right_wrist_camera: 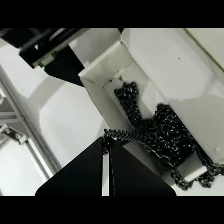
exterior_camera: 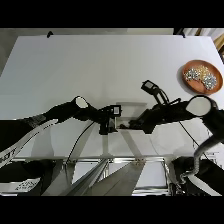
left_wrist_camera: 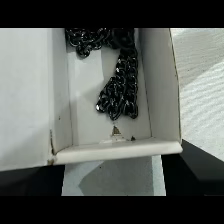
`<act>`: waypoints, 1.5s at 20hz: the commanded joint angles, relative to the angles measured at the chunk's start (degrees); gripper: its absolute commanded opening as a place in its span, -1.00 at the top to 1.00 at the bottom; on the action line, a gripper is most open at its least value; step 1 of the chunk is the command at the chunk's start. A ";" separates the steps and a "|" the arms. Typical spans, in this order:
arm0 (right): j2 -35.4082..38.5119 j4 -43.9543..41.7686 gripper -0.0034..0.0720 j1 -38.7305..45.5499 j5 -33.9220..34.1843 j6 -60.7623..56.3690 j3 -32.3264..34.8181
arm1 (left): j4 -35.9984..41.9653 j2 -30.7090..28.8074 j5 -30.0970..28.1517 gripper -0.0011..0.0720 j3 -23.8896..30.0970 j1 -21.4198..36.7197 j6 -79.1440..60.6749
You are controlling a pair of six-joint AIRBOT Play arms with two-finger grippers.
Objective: Fold the box and place the chain.
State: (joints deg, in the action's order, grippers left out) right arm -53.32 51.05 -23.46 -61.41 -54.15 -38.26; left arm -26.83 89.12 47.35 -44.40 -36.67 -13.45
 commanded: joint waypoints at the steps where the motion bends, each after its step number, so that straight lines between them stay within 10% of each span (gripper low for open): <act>1: -6.32 1.25 0.87 -3.82 3.65 0.00 0.20 | 0.00 -0.04 0.00 0.06 0.00 0.02 0.00; 18: -9.03 2.29 0.67 -9.60 14.93 -6.58 0.17 | 0.00 -0.04 0.00 0.06 0.00 0.02 -0.02; 30: 9.49 34.51 0.69 11.21 0.39 -37.35 0.31 | 0.00 -0.04 0.00 0.06 -0.02 0.02 -0.02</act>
